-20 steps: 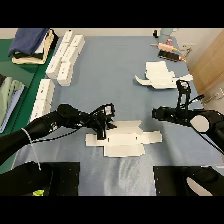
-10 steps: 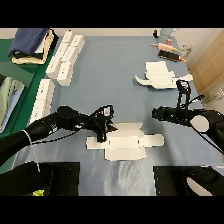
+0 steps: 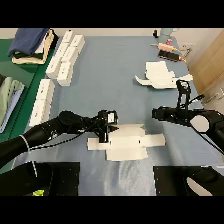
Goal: Fold the box.
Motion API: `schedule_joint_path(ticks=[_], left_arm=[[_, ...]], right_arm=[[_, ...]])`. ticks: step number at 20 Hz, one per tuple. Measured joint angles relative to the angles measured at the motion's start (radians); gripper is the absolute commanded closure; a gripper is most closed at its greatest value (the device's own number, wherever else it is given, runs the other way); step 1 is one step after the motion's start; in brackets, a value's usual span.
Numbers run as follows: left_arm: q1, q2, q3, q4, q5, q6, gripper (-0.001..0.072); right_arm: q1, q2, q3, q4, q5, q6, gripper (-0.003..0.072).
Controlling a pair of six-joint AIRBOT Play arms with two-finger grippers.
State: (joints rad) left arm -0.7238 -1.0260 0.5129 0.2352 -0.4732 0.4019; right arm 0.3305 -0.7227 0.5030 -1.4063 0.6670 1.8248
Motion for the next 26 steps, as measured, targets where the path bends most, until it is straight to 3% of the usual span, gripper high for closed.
schedule_joint_path(ticks=[6,18,26], left_arm=[[-0.027,0.022,0.002,0.010,0.029,0.053,0.0696],[-0.142,0.022,-0.110,-0.066,0.116,0.085,0.0696],[-0.177,0.061,-0.101,-0.080,0.198,0.090,0.0695]], right_arm=[[0.000,0.000,0.000,0.000,-0.026,0.000,0.0684],[0.000,0.000,0.000,0.007,-0.036,0.000,0.0684],[0.001,0.000,0.000,0.016,-0.036,0.000,0.0684]])
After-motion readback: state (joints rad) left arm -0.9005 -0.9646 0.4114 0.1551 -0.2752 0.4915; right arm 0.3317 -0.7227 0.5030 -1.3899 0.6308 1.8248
